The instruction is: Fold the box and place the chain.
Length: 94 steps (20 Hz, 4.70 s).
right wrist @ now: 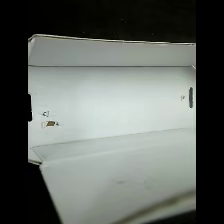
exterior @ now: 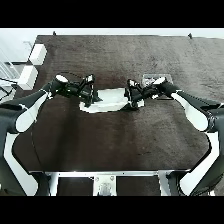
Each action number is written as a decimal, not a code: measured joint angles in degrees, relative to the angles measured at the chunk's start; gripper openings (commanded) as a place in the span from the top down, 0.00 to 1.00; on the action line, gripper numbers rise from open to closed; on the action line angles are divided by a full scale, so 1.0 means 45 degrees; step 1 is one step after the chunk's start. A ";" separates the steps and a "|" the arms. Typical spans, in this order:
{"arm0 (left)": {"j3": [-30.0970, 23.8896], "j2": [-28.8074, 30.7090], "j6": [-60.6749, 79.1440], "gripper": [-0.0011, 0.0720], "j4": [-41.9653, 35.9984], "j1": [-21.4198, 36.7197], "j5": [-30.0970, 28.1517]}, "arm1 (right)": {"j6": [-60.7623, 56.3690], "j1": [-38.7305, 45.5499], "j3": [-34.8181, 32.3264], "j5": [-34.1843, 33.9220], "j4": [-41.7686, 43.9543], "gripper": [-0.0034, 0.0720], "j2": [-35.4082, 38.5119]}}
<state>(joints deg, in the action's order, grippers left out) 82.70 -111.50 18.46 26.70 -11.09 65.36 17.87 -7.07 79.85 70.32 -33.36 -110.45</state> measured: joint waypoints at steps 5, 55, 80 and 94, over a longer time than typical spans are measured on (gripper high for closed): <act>0.0000 0.0000 0.0000 0.96 0.0005 0.0000 0.0010 | 0.0131 -0.0092 0.0005 0.0005 0.0097 0.03 -0.0107; 0.0000 0.0000 0.0005 0.96 0.0000 -0.0005 0.0019 | 0.0845 -0.0034 -0.0175 0.0126 0.0039 0.20 -0.0238; -0.0005 0.0000 0.0000 0.96 -0.0073 -0.0005 0.0015 | 0.0855 -0.0034 -0.0175 0.0092 0.0034 0.20 -0.0238; 0.1336 0.0087 -0.0369 0.50 0.0160 0.1054 0.2501 | 0.0850 -0.0034 -0.0175 0.0078 0.0039 0.20 -0.0238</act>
<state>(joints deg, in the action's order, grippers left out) 88.71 -111.11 16.80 27.42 -6.35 76.62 21.69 -7.22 79.07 70.67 -33.19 -111.53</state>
